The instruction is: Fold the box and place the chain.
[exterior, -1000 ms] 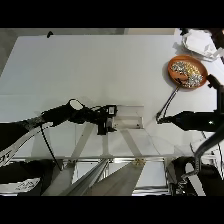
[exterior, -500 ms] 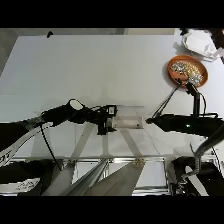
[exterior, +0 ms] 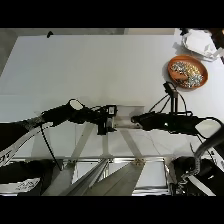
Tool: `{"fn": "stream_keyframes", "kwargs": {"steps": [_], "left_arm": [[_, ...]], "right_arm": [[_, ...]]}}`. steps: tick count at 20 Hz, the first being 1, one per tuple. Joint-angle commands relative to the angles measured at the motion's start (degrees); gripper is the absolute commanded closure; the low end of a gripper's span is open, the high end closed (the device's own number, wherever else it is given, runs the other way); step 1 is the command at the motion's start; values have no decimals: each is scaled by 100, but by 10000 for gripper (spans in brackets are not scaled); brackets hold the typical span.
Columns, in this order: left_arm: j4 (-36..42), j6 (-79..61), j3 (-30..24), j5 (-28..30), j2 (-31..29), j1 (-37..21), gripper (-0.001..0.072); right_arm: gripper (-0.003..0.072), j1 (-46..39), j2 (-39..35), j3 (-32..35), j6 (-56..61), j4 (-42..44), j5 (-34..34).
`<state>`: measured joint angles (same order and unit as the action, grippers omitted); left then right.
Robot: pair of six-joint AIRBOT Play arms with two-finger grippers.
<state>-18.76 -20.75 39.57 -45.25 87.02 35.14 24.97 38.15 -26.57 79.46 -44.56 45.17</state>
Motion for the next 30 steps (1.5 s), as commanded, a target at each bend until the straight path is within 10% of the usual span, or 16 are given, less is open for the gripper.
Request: {"fn": "stream_keyframes", "kwargs": {"steps": [1, 16, 19, 21, 30], "left_arm": [[0, 0, -2, 2, -4, -4, 339], [0, 0, -2, 2, -4, -2, 339], [-2, 0, -2, 2, -4, -2, 339], [-2, 0, -2, 2, -4, -4, 339], [0, 0, -2, 2, -4, -2, 339]], "right_arm": [[664, 551, 455, 2, 9, 2, -629], [664, 890, 2072, 0, -79, 321, -1690], [653, 890, 2079, 0, -199, 319, -1589], [505, 890, 2079, 0, -197, 319, -1521], [487, 870, 1773, -981, 339, -990, -79]]}}
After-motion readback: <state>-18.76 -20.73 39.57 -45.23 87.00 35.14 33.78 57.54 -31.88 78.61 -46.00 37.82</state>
